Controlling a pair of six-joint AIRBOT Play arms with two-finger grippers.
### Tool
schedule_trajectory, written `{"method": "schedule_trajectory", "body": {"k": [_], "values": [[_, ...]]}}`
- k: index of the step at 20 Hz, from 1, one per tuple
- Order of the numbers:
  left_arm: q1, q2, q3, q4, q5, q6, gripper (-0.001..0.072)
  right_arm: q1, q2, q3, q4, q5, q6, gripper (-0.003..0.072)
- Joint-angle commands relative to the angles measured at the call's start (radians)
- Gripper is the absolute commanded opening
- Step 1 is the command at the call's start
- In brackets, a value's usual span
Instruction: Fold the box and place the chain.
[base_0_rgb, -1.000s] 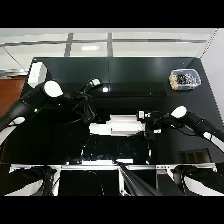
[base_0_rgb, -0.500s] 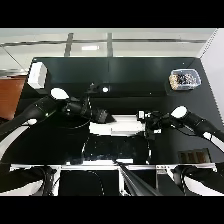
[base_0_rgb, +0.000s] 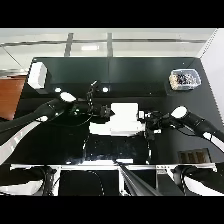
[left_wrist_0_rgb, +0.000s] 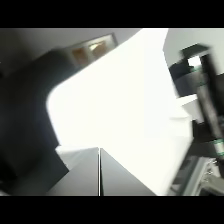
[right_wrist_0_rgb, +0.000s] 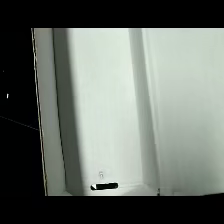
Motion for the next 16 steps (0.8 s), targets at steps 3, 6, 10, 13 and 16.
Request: {"method": "schedule_trajectory", "body": {"k": [3, 6, 10, 13, 16], "values": [[-0.016, -0.043, -0.001, 0.046, -0.011, 0.003, 0.0027, 0.0, -0.001, 0.0, -0.001, -0.001, 0.0, 0.0189], [0.007, -0.03, 0.023, 0.103, -0.055, 0.003, 0.0024, 0.0, -0.001, 0.0, -0.001, -0.001, 0.0, 0.0189], [0.105, 0.188, 0.057, 0.254, -0.08, -0.026, 0.0024, 0.0, -0.001, 0.0, -0.001, -0.001, 0.0, 0.0189], [0.184, 0.398, -0.099, 0.201, -0.061, 0.098, 0.0029, 0.0, -0.001, 0.0, -0.001, -0.001, 0.0, 0.0189], [0.245, 0.546, -0.312, 0.003, -0.197, 0.429, 0.0029, 0.0, -0.001, 0.0, -0.001, -0.001, 0.0, 0.0189]]}}
